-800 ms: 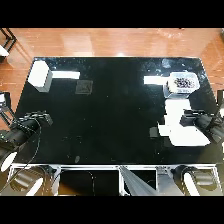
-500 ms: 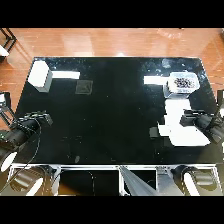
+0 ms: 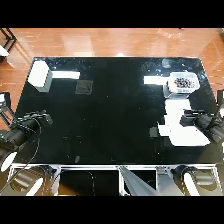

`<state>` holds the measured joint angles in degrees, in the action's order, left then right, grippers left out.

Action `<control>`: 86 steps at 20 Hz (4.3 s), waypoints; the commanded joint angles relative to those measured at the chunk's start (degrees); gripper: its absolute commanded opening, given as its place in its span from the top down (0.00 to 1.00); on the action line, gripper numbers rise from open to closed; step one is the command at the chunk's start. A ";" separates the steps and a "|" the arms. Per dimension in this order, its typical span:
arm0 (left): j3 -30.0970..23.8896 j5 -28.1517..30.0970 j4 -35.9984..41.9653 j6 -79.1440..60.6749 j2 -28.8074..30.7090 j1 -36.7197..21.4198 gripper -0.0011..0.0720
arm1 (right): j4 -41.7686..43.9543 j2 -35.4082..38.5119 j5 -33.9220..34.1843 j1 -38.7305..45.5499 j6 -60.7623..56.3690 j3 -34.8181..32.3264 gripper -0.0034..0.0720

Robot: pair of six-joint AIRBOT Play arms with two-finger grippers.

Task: Fold the box and place the chain.

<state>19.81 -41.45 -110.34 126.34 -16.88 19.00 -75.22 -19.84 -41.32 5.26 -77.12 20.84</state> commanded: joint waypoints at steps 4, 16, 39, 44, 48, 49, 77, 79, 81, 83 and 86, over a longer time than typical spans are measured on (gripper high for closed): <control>-0.04 10.64 0.31 0.00 -0.24 -0.13 0.96 | 0.17 -0.04 0.00 0.04 -0.02 -0.02 0.93; -0.04 12.85 3.98 0.07 -2.51 0.13 0.11 | -4.59 -3.96 -2.40 0.94 -13.49 0.22 0.02; 20.55 -12.50 17.49 -13.66 -28.37 0.20 0.11 | 18.32 -62.20 -37.09 60.30 25.81 37.00 0.02; 20.55 -12.44 17.86 -13.66 -28.37 0.15 0.11 | 19.98 -63.01 -38.69 59.71 26.53 38.23 0.02; 20.55 -12.31 17.88 -13.68 -28.37 -0.02 0.11 | 18.47 -63.08 -40.83 58.29 26.32 38.23 0.03; 20.55 -12.28 17.88 -13.66 -28.37 -0.02 0.11 | 15.98 -63.10 -40.33 57.40 25.83 38.23 0.03; 20.55 -11.23 18.03 -13.68 -28.37 -0.02 0.11 | 14.93 -70.62 -45.31 53.79 24.63 38.25 0.03; 20.55 -11.23 18.05 -13.68 -28.37 -0.02 0.11 | 14.32 -70.62 -45.94 53.79 24.65 38.25 0.32; 20.57 -11.23 18.05 -13.68 -28.37 -0.02 0.11 | 12.61 -70.62 -46.51 53.79 24.65 38.25 0.33; 20.57 -11.23 18.08 -13.68 -28.37 -0.02 0.11 | 11.39 -70.62 -46.86 53.79 24.65 38.25 0.34; 20.57 -11.23 18.05 -13.68 -28.37 -0.02 0.11 | 11.06 -70.60 -47.06 53.79 25.16 38.25 0.79</control>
<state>40.34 -52.69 -92.27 112.68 -45.21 19.00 -63.26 -90.43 -87.83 59.05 -52.45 59.07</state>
